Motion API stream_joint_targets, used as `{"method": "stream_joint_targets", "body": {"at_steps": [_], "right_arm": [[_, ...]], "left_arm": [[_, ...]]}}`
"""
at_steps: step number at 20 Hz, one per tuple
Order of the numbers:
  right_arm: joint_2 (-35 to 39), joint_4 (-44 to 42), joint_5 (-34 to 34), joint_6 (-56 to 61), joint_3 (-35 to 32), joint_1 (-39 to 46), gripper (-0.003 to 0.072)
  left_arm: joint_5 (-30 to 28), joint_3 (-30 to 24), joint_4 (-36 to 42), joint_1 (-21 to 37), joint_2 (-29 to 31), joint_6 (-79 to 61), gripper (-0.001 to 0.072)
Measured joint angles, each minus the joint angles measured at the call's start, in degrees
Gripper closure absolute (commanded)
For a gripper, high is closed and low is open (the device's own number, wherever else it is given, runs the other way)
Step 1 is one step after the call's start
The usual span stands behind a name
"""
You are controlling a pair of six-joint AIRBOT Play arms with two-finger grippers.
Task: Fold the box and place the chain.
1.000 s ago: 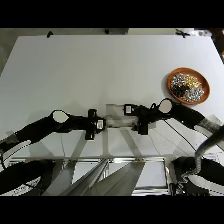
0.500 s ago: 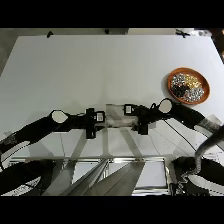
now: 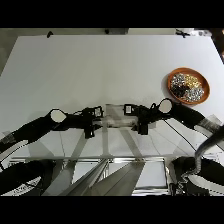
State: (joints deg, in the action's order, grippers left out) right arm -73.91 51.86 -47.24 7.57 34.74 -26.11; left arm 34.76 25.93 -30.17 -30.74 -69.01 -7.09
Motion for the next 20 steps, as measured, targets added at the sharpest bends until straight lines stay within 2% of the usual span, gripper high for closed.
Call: {"method": "stream_joint_targets", "body": {"at_steps": [9, 20], "right_arm": [[0.00, 0.00, 0.00, 0.13, 0.00, 0.00, 0.0277], [0.00, -0.02, 0.00, 0.07, 0.00, 0.02, 0.0277]], "left_arm": [[-0.33, -0.02, 3.58, -0.35, -0.13, -13.35, 0.0418], [-1.44, -0.04, 5.16, -1.44, -0.17, -15.26, 0.0436]]}}
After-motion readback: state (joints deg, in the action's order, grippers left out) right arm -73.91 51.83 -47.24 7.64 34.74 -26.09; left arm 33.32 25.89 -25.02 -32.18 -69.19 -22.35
